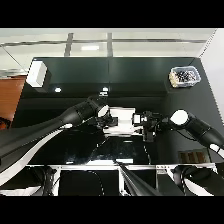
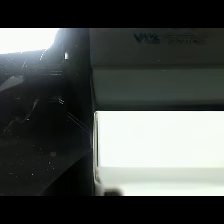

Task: Fold the box and place the chain.

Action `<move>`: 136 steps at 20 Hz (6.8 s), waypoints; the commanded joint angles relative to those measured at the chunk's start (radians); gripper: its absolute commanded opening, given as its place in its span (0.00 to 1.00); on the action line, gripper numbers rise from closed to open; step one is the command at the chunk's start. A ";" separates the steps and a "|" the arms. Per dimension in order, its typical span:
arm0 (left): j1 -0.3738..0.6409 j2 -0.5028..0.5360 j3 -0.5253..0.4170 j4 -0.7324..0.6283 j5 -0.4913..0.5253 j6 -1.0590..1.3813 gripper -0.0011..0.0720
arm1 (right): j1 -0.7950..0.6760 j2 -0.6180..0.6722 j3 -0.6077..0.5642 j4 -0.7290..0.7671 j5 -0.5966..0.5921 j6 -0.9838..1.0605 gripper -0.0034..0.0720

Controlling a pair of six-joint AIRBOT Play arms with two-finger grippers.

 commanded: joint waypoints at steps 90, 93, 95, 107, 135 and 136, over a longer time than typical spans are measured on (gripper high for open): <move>0.001 -0.002 0.001 -0.001 -0.028 0.000 0.05 | 0.299 -0.263 0.401 -0.612 0.253 2.110 0.53; 0.001 -0.002 0.001 -0.001 -0.027 0.000 0.05 | 0.307 -0.275 0.402 -0.650 0.258 2.150 0.53; 0.001 -0.002 0.001 -0.001 -0.028 0.000 0.05 | 0.307 -0.293 0.406 -0.650 0.265 2.161 0.53; 0.001 -0.002 0.001 -0.001 -0.028 0.000 0.05 | 0.344 -0.351 0.459 -0.710 0.314 2.242 0.07; 0.001 -0.002 0.001 -0.001 -0.027 0.000 0.05 | 0.344 -0.374 0.459 -0.663 0.310 2.236 0.30; 0.001 -0.002 0.001 -0.001 -0.027 0.000 0.05 | 0.343 -0.375 0.459 -0.663 0.310 2.234 0.30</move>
